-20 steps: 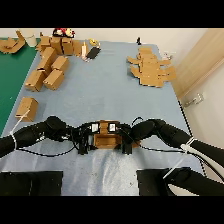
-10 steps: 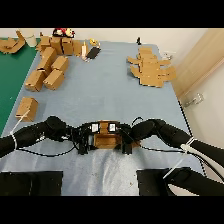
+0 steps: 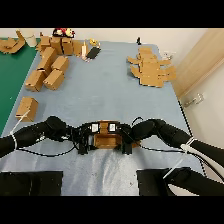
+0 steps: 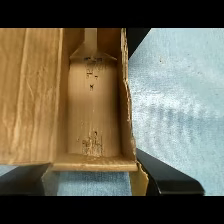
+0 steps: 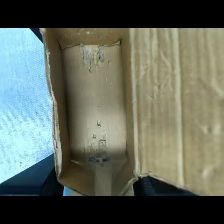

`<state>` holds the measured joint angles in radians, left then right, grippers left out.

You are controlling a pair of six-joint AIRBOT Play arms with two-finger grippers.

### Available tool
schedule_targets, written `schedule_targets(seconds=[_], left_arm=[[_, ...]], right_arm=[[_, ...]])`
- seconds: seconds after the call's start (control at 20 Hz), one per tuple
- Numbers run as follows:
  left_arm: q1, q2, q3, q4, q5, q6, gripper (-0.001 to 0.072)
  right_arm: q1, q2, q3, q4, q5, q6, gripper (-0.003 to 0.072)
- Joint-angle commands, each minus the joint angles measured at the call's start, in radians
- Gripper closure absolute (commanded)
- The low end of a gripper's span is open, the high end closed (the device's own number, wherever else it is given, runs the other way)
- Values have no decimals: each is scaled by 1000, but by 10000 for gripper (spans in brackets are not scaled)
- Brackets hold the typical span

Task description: Fold the box.

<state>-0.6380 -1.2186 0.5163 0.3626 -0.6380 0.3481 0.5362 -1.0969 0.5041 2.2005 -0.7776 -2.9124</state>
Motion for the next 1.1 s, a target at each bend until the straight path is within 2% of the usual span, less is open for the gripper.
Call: schedule_targets(seconds=[0.0,0.35,0.75,0.9,1.05], left_arm=[[0,1,0,0,0,0,224],[0,1,0,0,0,0,224],[0,1,0,0,0,0,224],[0,1,0,0,0,0,224],[0,1,0,0,0,0,224]], right_arm=[[-1,6,2,4,-29,0,-27],[-1,53,2,-53,-26,24,-27],[-1,105,2,-269,-32,282,-26],[-1,171,2,-333,-125,385,-26],[-1,287,6,-335,-313,578,-24]])
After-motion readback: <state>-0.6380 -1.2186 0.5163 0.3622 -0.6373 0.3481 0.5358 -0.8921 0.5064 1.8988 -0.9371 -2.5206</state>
